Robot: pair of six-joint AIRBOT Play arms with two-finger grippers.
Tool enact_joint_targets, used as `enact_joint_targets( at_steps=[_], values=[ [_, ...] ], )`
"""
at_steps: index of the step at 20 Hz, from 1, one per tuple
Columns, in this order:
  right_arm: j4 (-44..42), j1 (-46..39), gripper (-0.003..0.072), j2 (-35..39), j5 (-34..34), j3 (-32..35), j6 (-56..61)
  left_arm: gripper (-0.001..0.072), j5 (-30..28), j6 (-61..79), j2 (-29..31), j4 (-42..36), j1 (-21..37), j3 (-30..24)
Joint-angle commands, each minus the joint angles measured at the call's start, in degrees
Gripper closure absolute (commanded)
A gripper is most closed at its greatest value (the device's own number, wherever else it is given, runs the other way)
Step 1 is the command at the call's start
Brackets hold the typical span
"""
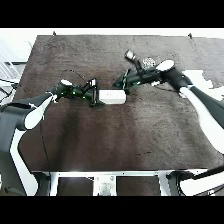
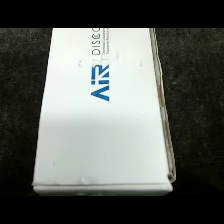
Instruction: Fold the box and place the chain.
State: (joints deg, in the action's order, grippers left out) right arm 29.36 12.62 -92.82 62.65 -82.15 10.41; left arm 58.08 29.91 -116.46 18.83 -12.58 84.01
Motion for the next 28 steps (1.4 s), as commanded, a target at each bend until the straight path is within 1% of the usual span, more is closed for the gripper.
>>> enact_joint_targets(
  at_steps=[1, 3, 5, 8, 11, 14, 15, 17, 18, 19, 20, 21, 24, 25, 27, 28],
  values=[
    [-0.8, -2.0, 0.0678, 11.6, -0.2, 2.8, 5.3, 0.0086, 0.0, 0.1, 0.0, 0.0, 0.1, 0.0],
    [-0.6, -3.7, 0.0678, 20.1, -2.4, 9.0, 8.3, 0.0085, -0.3, 0.1, 0.0, 0.0, 0.1, 0.0],
    [1.0, -5.7, 0.0678, 29.5, -7.0, 18.2, 9.8, 0.0086, -0.2, 0.1, 0.0, 0.0, 0.1, 0.0],
    [1.3, -9.0, 0.0678, 43.9, -14.0, 34.9, 10.2, 0.0086, -0.1, 0.1, 0.0, 0.0, 0.1, 0.0],
    [1.3, -12.6, 0.0677, 56.2, -19.0, 50.9, 10.1, 0.0086, 0.0, 0.1, 0.0, 0.0, 0.1, 0.0],
    [1.3, -16.2, 0.0676, 63.8, -20.7, 63.9, 10.1, 0.0085, 0.0, 0.1, 0.0, 0.0, 0.1, 0.0],
    [1.3, -17.1, 0.0677, 65.5, -20.9, 67.2, 10.1, 0.0086, 0.0, 0.1, 0.0, 0.0, 0.1, 0.0],
    [1.2, -17.7, 0.0676, 67.2, -21.0, 70.4, 10.1, 0.0088, 0.0, 0.1, 0.0, -0.1, 0.0, 0.0],
    [1.1, -17.7, 0.0677, 67.6, -21.1, 70.6, 10.1, 0.0134, 0.0, -0.5, 0.0, -1.0, 0.1, 0.0],
    [1.1, -17.7, 0.0677, 67.7, -21.2, 70.5, 10.1, 0.0518, 0.2, -3.0, 0.3, -1.5, 0.2, 0.0],
    [1.1, -17.7, 0.0676, 67.7, -21.8, 70.2, 10.1, 0.0687, 0.9, -3.5, 0.7, -1.3, 0.5, 0.0],
    [1.1, -17.7, 0.0676, 67.7, -22.3, 70.1, 10.1, 0.0693, 0.9, -5.0, 1.5, -1.7, 0.8, 0.1],
    [1.2, -17.7, 0.0676, 67.7, -22.7, 70.0, 10.1, 0.0695, 0.5, -19.8, 6.0, -1.7, 3.3, 0.1],
    [1.2, -17.7, 0.0677, 67.7, -22.8, 70.0, 10.1, 0.0697, 0.4, -22.1, 7.8, -1.6, 4.6, 0.0],
    [1.3, -17.7, 0.0676, 67.7, -22.8, 70.0, 10.1, 0.0697, -1.9, -25.5, 11.9, -1.4, 7.5, -0.1],
    [1.3, -17.8, 0.0677, 67.7, -22.9, 70.0, 10.1, 0.0698, -4.3, -27.8, 14.2, -1.4, 9.3, -0.1]
  ],
)
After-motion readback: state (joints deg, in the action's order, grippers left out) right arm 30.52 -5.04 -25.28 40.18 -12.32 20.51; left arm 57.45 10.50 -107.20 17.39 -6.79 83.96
